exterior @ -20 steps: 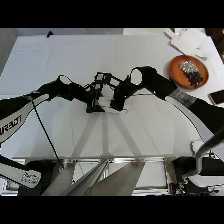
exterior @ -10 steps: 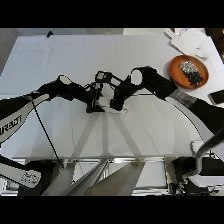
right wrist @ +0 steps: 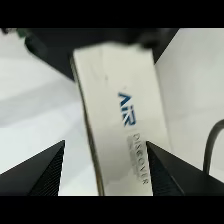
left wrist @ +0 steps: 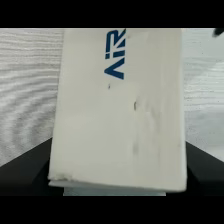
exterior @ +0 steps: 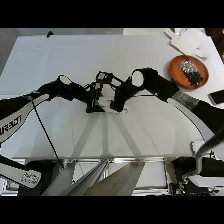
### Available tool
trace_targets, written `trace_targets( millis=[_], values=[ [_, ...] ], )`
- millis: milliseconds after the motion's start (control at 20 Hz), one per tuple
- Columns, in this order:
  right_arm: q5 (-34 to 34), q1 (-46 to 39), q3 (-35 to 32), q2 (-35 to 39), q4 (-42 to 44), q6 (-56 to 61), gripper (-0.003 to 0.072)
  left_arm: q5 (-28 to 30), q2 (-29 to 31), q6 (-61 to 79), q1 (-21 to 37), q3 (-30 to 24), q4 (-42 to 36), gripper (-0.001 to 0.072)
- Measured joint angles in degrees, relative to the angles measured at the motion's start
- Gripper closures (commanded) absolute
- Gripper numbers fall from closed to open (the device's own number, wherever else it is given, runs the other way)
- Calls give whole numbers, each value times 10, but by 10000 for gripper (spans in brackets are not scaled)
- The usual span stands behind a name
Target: Fold the box and place the chain.
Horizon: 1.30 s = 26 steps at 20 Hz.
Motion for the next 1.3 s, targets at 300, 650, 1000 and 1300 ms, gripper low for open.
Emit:
trace_targets(
  millis=[300,650,1000,1300],
  values=[
    [-25,0,0,35,-9,0,285,0,0,1,0,0,0,330],
    [-31,-19,0,26,117,66,673,0,0,2,0,0,0,330],
    [-46,-32,-28,-35,334,83,675,0,0,2,0,0,0,330],
    [-73,-33,-73,-45,363,83,675,0,0,2,0,0,0,330]
  ],
)
